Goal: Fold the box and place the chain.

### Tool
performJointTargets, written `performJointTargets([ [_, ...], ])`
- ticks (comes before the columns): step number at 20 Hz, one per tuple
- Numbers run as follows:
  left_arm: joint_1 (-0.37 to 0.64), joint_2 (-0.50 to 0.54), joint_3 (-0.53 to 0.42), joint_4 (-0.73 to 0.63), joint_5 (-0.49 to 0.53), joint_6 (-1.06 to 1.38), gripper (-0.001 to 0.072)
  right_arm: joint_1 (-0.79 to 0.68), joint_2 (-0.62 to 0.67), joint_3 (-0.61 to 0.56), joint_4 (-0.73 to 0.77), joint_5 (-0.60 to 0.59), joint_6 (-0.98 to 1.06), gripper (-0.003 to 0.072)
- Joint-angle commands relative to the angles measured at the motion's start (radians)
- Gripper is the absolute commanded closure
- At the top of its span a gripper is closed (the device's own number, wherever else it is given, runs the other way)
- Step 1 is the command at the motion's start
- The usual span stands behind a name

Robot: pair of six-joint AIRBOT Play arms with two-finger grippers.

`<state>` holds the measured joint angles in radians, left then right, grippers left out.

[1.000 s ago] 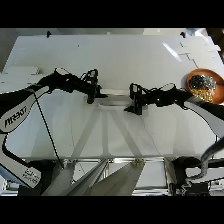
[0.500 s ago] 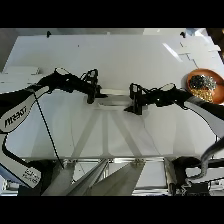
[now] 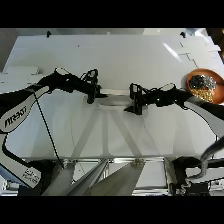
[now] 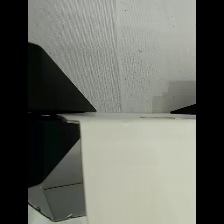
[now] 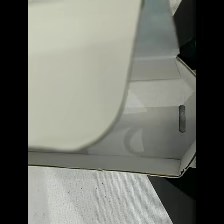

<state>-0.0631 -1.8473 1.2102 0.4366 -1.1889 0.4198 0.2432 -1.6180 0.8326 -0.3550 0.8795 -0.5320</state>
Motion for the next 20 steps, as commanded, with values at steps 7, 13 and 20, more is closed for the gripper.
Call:
performJointTargets([
  [7,0.003,-0.001,0.0,-0.025,0.001,0.0,0.0564,0.001,0.0,0.001,0.0,0.0,0.0,0.0193],
  [13,0.042,0.013,0.0,-0.025,-0.023,-0.001,0.0286,0.001,0.0,0.001,0.0,0.0,0.0,0.0193],
  [20,0.2,0.166,0.0,0.033,-0.118,-0.011,0.0296,0.001,0.0,0.001,0.0,0.0,0.0,0.0193],
])
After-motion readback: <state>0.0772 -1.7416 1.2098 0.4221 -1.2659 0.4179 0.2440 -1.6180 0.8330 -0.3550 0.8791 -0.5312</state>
